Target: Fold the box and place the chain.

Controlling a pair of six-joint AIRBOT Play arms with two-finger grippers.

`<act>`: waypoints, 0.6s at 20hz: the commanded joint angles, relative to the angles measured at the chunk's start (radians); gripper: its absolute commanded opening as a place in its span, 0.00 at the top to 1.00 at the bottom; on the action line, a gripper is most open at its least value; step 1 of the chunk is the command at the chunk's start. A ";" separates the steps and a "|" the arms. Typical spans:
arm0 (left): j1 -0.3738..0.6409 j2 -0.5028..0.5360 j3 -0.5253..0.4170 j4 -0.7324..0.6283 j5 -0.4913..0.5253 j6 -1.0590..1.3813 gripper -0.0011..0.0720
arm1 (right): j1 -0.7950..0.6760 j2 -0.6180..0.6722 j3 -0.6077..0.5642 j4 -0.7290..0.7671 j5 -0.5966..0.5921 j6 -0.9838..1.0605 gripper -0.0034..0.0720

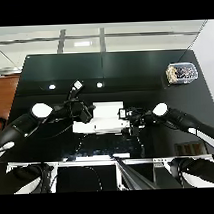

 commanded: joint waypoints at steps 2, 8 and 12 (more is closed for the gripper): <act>-0.008 -0.126 0.063 0.043 -0.038 0.004 0.95 | 0.001 -0.001 -0.001 0.000 0.000 0.000 0.56; 0.014 -0.262 0.143 0.125 -0.286 0.001 0.95 | 0.001 -0.001 -0.001 0.000 0.000 0.000 0.56; 0.051 -0.196 0.222 0.169 -0.342 -0.008 0.96 | 0.001 -0.001 -0.001 0.000 0.000 0.000 0.56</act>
